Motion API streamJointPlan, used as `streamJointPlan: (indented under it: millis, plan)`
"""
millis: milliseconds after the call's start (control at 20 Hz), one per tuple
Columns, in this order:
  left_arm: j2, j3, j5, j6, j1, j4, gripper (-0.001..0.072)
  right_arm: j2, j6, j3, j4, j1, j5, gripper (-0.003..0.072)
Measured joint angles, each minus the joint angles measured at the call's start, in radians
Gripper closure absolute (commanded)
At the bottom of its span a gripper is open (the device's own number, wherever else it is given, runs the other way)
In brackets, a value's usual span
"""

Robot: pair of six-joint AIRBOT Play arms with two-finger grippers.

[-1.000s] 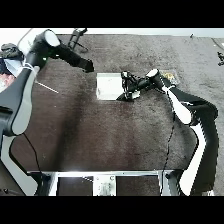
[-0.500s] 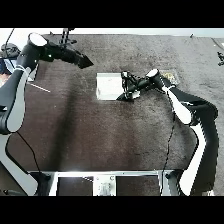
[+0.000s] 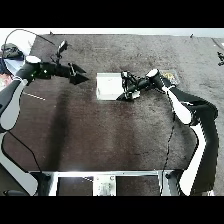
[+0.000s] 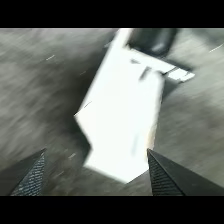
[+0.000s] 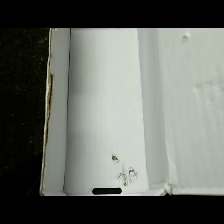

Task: Fold the box and place the chain.

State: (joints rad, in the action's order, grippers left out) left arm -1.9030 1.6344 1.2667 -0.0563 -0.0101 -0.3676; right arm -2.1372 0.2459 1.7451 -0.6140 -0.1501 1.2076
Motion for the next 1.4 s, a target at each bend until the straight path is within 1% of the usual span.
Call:
streamJointPlan:
  millis: [50, 100, 250, 350, 500, 550, 650, 700, 950, 1200, 1400]
  plan:
    - [0.000, -0.029, -0.015, 0.048, 0.001, 0.001, 0.0041, 0.000, 0.000, 0.000, 0.000, 0.000, 0.000, 0.0242]
    - [0.000, -0.051, -0.031, 0.086, 0.001, 0.006, 0.0064, 0.000, 0.000, 0.000, 0.000, 0.000, 0.000, 0.0242]
    - [-0.019, -0.084, -0.036, 0.164, -0.003, 0.012, 0.0064, 0.000, 0.000, 0.000, 0.000, 0.000, 0.000, 0.0242]
    - [-0.052, -0.071, -0.033, 0.188, -0.007, 0.018, 0.0064, 0.000, 0.000, 0.000, 0.000, 0.000, 0.000, 0.0242]
    - [-0.109, -0.024, -0.030, 0.196, -0.010, 0.021, 0.0062, 0.000, 0.000, 0.000, 0.000, 0.000, 0.000, 0.0242]
    - [-0.126, -0.011, -0.028, 0.201, -0.012, 0.016, 0.0039, 0.000, 0.000, 0.000, 0.000, 0.000, 0.000, 0.0242]
    - [-0.149, 0.004, -0.005, 0.259, -0.023, 0.008, 0.0030, 0.000, 0.000, 0.000, 0.000, 0.000, 0.000, 0.0242]
    - [-0.157, 0.008, 0.004, 0.300, -0.029, 0.002, -0.0011, 0.000, 0.000, 0.000, 0.000, 0.000, 0.000, 0.0242]
    - [-0.176, 0.018, 0.039, 0.436, -0.043, -0.015, -0.0011, 0.000, 0.000, 0.000, 0.000, 0.000, 0.000, 0.0242]
    - [-0.213, 0.020, 0.062, 0.494, -0.069, 0.006, -0.0011, 0.000, 0.000, 0.000, 0.000, 0.000, 0.000, 0.0242]
    - [-0.235, 0.020, 0.027, 0.520, -0.097, 0.026, -0.0011, 0.000, 0.000, 0.000, 0.000, 0.000, 0.000, 0.0242]
